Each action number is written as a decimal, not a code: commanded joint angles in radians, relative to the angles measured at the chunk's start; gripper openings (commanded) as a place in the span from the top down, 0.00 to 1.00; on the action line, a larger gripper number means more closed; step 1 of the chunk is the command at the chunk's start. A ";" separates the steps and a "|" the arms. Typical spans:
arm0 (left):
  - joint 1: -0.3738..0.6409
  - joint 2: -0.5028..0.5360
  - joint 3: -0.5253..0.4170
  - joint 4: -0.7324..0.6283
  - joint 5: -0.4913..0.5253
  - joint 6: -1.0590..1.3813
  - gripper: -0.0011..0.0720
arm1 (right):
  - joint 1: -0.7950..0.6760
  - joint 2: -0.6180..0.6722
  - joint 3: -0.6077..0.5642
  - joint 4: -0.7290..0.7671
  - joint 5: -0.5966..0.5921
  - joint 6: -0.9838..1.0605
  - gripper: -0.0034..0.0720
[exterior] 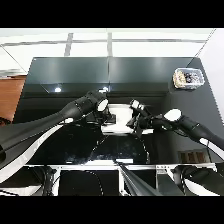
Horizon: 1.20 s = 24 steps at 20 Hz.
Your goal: Fold the box and place the chain.
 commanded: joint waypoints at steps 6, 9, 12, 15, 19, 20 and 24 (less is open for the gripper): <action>0.001 0.000 0.001 -0.010 -0.001 0.000 0.95 | -0.485 0.356 0.000 -0.600 0.244 1.257 0.94; 0.001 0.000 0.001 -0.009 -0.001 0.000 0.95 | -0.665 0.325 -0.055 -0.694 0.251 1.363 0.94; 0.002 0.000 0.001 -0.010 -0.001 0.000 0.95 | -0.711 0.240 -0.117 -0.409 0.295 1.156 0.94; 0.002 0.000 0.001 -0.010 -0.001 0.000 0.95 | -0.710 0.101 -0.127 -0.184 0.401 0.921 0.94; 0.002 0.000 0.001 -0.010 -0.001 0.000 0.95 | -0.699 -0.047 -0.127 -0.160 0.412 0.859 0.94; 0.002 0.000 0.001 -0.010 -0.001 0.000 0.95 | -0.694 -0.066 -0.127 -0.139 0.415 0.821 0.94; 0.002 0.000 0.001 -0.009 -0.001 0.000 0.95 | -0.597 -0.124 -0.122 0.021 0.445 0.692 0.94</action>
